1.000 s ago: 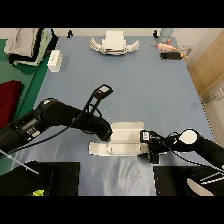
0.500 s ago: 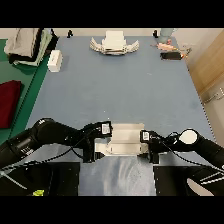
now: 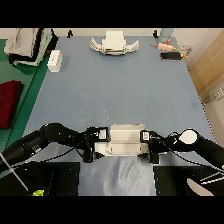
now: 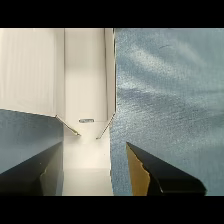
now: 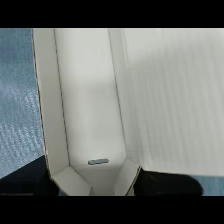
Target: Fold the box.
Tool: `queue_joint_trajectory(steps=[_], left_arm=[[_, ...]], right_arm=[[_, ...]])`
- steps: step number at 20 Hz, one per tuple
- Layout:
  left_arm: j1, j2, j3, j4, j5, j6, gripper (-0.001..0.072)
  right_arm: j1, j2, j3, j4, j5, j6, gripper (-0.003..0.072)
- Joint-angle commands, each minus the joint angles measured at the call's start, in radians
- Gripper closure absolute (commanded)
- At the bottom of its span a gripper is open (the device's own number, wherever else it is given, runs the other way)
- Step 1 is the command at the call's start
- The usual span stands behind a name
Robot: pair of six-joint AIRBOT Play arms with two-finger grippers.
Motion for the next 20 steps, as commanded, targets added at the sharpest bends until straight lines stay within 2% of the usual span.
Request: queue_joint_trajectory(steps=[1,3,4,5,8,9,12,15,20], left_arm=[[0.003,-0.073,-0.005,-0.091,0.045,0.085,0.0116],[0.0,-0.099,-0.005,-0.125,0.066,0.106,0.0118],[0.0,-0.107,-0.005,-0.135,0.073,0.11,0.0208],[0.0,-0.112,-0.005,-0.135,0.071,0.13,0.037],[-0.011,-0.128,-0.005,-0.144,0.106,0.135,0.0378],[-0.011,-0.134,-0.005,-0.151,0.114,0.135,0.0471],[-0.012,-0.159,-0.004,-0.18,0.143,0.163,0.0478],[-0.016,-0.177,-0.003,-0.282,0.151,0.241,0.0478],[-0.079,-0.196,-0.003,-0.403,0.195,0.314,0.0478]], right_arm=[[0.0,0.001,0.0,0.0,0.0,0.0,0.0162],[0.0,0.001,0.0,0.0,0.0,0.0,0.0162],[0.0,0.001,0.0,0.0,0.0,0.0,0.0162],[0.0,0.001,0.0,0.0,0.0,0.0,0.0163],[0.0,0.001,0.0,0.0,0.0,0.0,0.0162],[0.0,0.001,0.0,0.0,0.0,0.0,0.0162],[0.0,0.001,0.0,0.0,0.0,0.0,0.0162],[0.0,0.001,0.0,0.0,0.0,0.0,0.0162],[0.0,0.001,0.0,0.0,0.0,0.0,0.0162]])
